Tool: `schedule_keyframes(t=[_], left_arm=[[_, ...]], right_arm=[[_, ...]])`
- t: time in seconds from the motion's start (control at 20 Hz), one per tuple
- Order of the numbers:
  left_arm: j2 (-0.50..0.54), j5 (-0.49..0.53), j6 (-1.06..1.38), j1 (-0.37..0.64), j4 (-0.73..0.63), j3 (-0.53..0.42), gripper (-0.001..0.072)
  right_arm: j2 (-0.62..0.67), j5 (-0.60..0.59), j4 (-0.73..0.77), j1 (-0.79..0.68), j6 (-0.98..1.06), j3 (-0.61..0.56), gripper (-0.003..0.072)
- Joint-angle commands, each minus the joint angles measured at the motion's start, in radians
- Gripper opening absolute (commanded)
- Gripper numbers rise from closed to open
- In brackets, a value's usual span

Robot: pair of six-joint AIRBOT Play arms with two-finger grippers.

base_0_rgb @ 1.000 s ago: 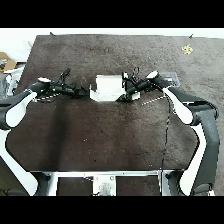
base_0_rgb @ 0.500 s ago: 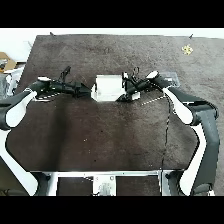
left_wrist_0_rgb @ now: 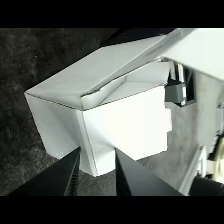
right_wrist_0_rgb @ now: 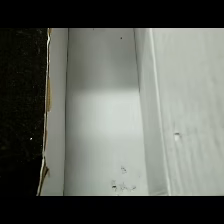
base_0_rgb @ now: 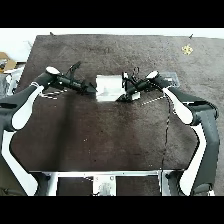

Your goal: Fold the box and place the chain.

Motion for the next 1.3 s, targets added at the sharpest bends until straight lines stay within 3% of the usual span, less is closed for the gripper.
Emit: schedule_keyframes(t=[0.0,0.05,0.6,0.95,1.25], left_arm=[[0.001,0.003,-0.114,-0.051,0.116,0.083,0.0394],[0.001,0.009,-0.146,-0.058,0.129,0.093,0.0418],[0.001,0.029,-0.421,-0.163,0.502,0.202,0.0417],[-0.002,0.090,-0.563,-0.213,0.583,0.202,0.0417],[-0.009,0.084,-0.689,-0.256,0.678,0.225,0.0417]], right_arm=[[-0.001,0.000,0.000,0.001,0.000,0.000,0.0447],[-0.001,0.000,0.000,0.001,0.000,0.000,0.0447],[-0.001,0.000,0.000,0.001,0.000,0.000,0.0447],[-0.001,0.000,0.000,0.001,0.000,0.000,0.0447],[-0.001,0.000,0.000,0.001,0.000,0.000,0.0447]])
